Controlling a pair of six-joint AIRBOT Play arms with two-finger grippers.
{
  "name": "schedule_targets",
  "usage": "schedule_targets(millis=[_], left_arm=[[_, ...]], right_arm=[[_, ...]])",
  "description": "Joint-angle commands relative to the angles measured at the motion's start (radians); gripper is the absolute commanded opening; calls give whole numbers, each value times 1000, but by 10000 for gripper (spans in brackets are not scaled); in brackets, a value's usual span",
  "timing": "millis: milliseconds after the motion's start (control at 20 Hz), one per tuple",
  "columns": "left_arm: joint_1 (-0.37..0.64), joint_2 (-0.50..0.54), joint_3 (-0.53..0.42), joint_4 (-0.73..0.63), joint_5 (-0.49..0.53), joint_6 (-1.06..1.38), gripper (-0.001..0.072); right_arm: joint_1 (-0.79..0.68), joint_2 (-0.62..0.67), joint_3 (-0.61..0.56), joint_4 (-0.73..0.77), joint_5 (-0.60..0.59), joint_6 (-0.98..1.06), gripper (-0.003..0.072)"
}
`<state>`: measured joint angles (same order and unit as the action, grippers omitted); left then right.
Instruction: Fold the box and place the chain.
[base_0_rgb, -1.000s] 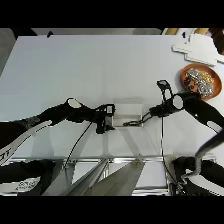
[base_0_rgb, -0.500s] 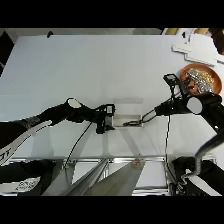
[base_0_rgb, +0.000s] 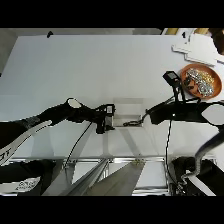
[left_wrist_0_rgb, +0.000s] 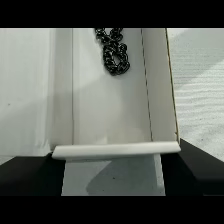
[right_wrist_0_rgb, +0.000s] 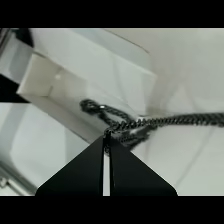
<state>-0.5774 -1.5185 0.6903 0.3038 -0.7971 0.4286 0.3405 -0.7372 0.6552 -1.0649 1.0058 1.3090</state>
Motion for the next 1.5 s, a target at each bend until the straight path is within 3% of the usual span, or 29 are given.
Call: schedule_targets(millis=[0,350,800,900,950,1200,1450], left_arm=[[0,0,1,0,0,0,151],[0,0,1,0,0,0,151],[0,0,1,0,0,0,151],[0,0,1,0,0,0,151],[0,0,1,0,0,0,151],[0,0,1,0,0,0,151],[0,0,1,0,0,0,151]], right_arm=[[113,16,1,111,-55,-61,18],[320,-10,1,106,-300,-53,19],[321,-234,1,89,-315,-48,22],[321,-253,1,86,-315,-38,112],[321,-254,1,68,-315,-15,205],[227,-183,30,39,-188,-14,210],[36,-74,47,-100,-32,-128,202]])
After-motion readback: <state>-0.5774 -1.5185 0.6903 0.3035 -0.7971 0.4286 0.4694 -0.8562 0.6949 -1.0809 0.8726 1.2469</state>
